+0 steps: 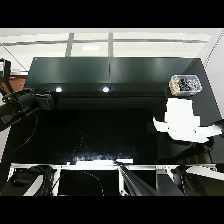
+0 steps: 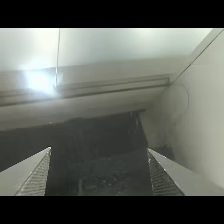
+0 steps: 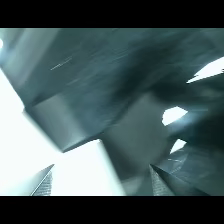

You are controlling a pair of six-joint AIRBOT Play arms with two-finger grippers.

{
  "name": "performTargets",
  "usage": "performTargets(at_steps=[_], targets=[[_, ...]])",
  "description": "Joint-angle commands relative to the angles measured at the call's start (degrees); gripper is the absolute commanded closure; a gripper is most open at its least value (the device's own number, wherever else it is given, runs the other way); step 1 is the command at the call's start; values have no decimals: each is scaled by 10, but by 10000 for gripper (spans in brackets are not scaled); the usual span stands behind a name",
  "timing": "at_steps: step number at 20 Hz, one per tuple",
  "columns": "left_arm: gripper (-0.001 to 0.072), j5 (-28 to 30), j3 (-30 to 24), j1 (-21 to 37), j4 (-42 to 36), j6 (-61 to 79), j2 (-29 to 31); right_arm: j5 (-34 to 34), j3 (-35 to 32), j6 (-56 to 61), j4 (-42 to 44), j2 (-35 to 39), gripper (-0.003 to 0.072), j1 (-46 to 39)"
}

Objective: Fold the box and place the chain.

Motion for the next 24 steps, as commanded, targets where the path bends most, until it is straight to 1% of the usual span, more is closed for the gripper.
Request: performTargets(at_steps=[1,3,5,7,9,13,14,15,16,18,19,20,24], targets=[[5,-1,0,0,-13,0,-11,124,56,-43,33,-84,-16,17],[5,-1,0,0,-14,0,-16,125,83,-34,-15,-101,-16,44],[5,-1,0,0,-19,0,-19,113,93,-33,-26,-111,-15,56],[5,-1,0,0,-24,0,-19,107,93,-35,-32,-111,99,57],[5,-1,0,0,-24,0,-19,118,93,-35,-49,-111,99,57],[5,-2,0,0,-25,0,-21,121,85,-35,-34,-111,102,59],[5,-3,0,0,-25,0,-21,119,81,-39,-36,-111,197,61],[5,-3,0,0,-25,0,-21,116,81,-40,-37,-111,222,61],[5,-3,0,0,-24,0,-21,118,81,-41,-36,-111,337,61],[5,-3,0,0,-24,0,-21,127,81,-50,-42,-111,508,61],[5,-3,0,0,-24,0,-21,127,81,-55,-44,-111,623,61],[5,-3,0,0,-24,0,-21,129,81,-58,-44,-111,667,61],[5,-3,0,0,-24,0,-21,132,81,-80,-32,-108,658,61]])
